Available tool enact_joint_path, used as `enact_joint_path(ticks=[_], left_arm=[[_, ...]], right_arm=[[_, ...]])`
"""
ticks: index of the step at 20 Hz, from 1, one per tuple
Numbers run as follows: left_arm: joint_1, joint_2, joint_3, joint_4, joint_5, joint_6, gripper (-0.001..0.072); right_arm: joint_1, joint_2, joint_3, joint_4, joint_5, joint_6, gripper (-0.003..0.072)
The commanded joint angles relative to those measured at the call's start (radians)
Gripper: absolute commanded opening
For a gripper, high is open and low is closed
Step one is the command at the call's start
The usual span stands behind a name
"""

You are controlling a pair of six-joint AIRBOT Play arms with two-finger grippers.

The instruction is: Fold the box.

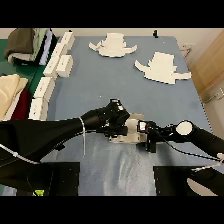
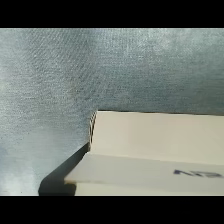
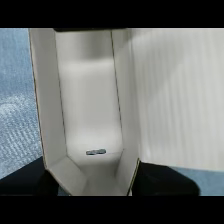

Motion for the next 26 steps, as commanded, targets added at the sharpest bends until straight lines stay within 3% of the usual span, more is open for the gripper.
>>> enact_joint_path(ticks=[1, 2, 3, 4, 8, 14, 15, 16, 17, 19, 20, 24, 26], left_arm=[[0.0, 0.0, 0.0, 0.0, -0.002, -0.002, 0.002], [0.0, 0.002, 0.0, -0.005, -0.003, 0.005, 0.0195], [0.0, 0.006, 0.0, -0.011, -0.005, 0.004, 0.0445], [0.0, 0.013, 0.0, -0.012, -0.013, 0.005, 0.0478], [0.002, 0.054, 0.01, -0.015, -0.083, 0.015, 0.0478], [0.072, 0.183, 0.05, -0.111, -0.179, 0.141, 0.0474], [0.095, 0.208, 0.05, -0.142, -0.185, 0.174, 0.0352], [0.12, 0.231, 0.05, -0.176, -0.195, 0.22, 0.0143], [0.145, 0.251, 0.05, -0.208, -0.207, 0.286, 0.0095], [0.189, 0.274, 0.05, -0.277, -0.222, 0.438, 0.0086], [0.204, 0.279, 0.05, -0.293, -0.216, 0.522, 0.0018], [0.22, 0.279, 0.048, -0.275, -0.142, 0.886, 0.0018], [0.311, 0.282, 0.025, -0.426, -0.151, 1.155, 0.0015]], right_arm=[[0.0, 0.0, 0.0, 0.001, 0.0, 0.0, 0.052], [0.0, 0.0, 0.0, 0.001, 0.0, 0.0, 0.0519], [0.0, 0.0, 0.0, 0.001, 0.0, 0.0, 0.052], [0.0, 0.0, 0.0, 0.001, 0.0, 0.0, 0.052], [0.0, 0.0, 0.0, 0.001, 0.0, 0.0, 0.052], [0.0, 0.0, 0.0, 0.001, 0.0, 0.0, 0.052], [0.0, 0.0, 0.0, 0.001, 0.0, 0.0, 0.052], [0.0, 0.0, 0.0, 0.001, 0.0, 0.0, 0.052], [0.0, 0.0, 0.0, 0.001, 0.0, 0.0, 0.052], [0.0, 0.0, 0.0, 0.001, 0.0, 0.0, 0.052], [0.0, 0.0, 0.0, 0.001, 0.0, 0.0, 0.0519], [0.0, 0.0, 0.0, 0.001, 0.0, 0.0, 0.0519], [0.0, 0.0, 0.0, 0.001, 0.0, 0.0, 0.052]])
